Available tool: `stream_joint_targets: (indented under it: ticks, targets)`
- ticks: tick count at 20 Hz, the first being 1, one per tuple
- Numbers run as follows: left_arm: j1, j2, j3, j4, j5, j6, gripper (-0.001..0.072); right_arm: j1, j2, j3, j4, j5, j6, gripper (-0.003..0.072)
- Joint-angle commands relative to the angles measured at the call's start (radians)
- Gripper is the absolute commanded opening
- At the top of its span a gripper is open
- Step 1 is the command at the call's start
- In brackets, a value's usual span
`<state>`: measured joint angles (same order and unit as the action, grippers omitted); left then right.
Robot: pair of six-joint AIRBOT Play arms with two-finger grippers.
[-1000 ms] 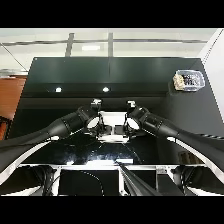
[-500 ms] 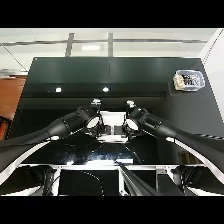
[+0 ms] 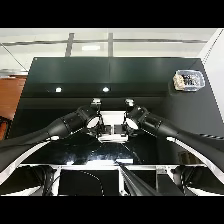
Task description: Fold the box and place the chain.
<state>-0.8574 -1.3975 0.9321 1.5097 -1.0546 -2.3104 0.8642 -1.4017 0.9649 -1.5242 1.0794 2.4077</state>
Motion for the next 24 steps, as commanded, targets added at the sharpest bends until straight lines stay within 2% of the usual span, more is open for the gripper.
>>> stream_joint_targets:
  ticks: [1, 7, 11, 13, 15, 17, 18, 21, 22, 23, 24]
  targets:
    - [0.000, 0.000, 0.000, 0.000, -0.001, 0.002, 0.0033, -0.002, 0.006, 0.039, -0.031, 0.025, -0.013, 0.0279]
    - [0.000, 0.000, 0.000, 0.000, -0.003, 0.002, 0.0032, -0.004, 0.035, 0.078, -0.041, 0.107, -0.147, 0.0279]
    - [0.000, 0.000, 0.000, 0.000, -0.003, 0.002, 0.0032, -0.005, 0.190, 0.080, -0.091, 0.121, -0.245, 0.0279]
    - [0.000, 0.000, 0.000, 0.000, -0.003, 0.002, 0.0032, -0.005, 0.308, 0.080, -0.208, 0.171, -0.290, 0.0278]
    - [0.000, 0.000, 0.000, 0.000, -0.003, 0.002, 0.0033, -0.020, 0.410, 0.080, -0.435, 0.265, -0.300, 0.0277]
    - [0.000, 0.000, 0.000, 0.000, -0.002, 0.002, 0.0033, -0.112, 0.468, 0.079, -0.587, 0.312, -0.352, 0.0277]
    - [0.000, 0.000, 0.000, 0.000, -0.002, 0.002, 0.0033, -0.190, 0.479, 0.074, -0.602, 0.299, -0.370, 0.0277]
    - [0.000, 0.000, 0.000, 0.000, -0.003, 0.002, 0.0033, -0.484, 0.477, 0.019, -0.563, 0.152, -0.379, 0.0278]
    - [0.000, 0.000, 0.000, 0.000, -0.003, 0.002, 0.0032, -0.579, 0.474, -0.009, -0.538, 0.080, -0.378, 0.0325]
    - [0.000, 0.000, 0.000, 0.000, -0.003, 0.002, 0.0032, -0.657, 0.467, -0.032, -0.517, 0.014, -0.378, 0.0652]
    - [0.000, 0.000, 0.000, 0.000, -0.002, 0.002, 0.0032, -0.726, 0.451, -0.046, -0.496, -0.045, -0.383, 0.0704]
